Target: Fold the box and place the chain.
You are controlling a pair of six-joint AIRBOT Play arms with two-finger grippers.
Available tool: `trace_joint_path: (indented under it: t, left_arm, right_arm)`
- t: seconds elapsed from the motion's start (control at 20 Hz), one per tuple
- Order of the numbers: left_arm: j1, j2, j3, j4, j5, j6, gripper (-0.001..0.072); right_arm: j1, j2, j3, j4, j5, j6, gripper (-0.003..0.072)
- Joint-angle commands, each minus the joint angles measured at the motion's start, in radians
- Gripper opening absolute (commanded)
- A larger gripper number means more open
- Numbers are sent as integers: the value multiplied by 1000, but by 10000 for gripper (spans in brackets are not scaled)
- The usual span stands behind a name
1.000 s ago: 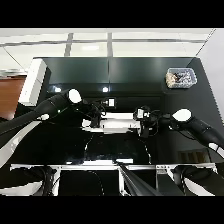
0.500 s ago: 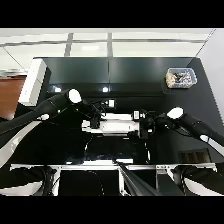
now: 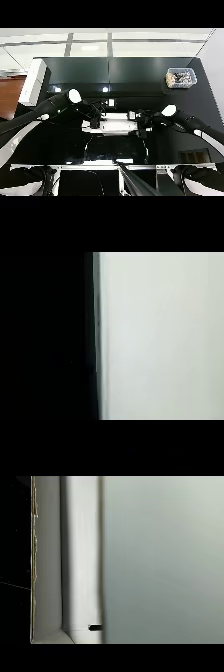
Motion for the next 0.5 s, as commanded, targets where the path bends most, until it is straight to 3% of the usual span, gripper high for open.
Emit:
trace_joint_path:
  t: [0.0,0.45]
  left_arm:
    - [0,0,1,0,1,0,28]
    - [0,0,1,0,1,0,28]
  right_arm:
    - [16,-13,11,-47,-21,45,620]
    - [0,-13,11,-26,-18,45,620]
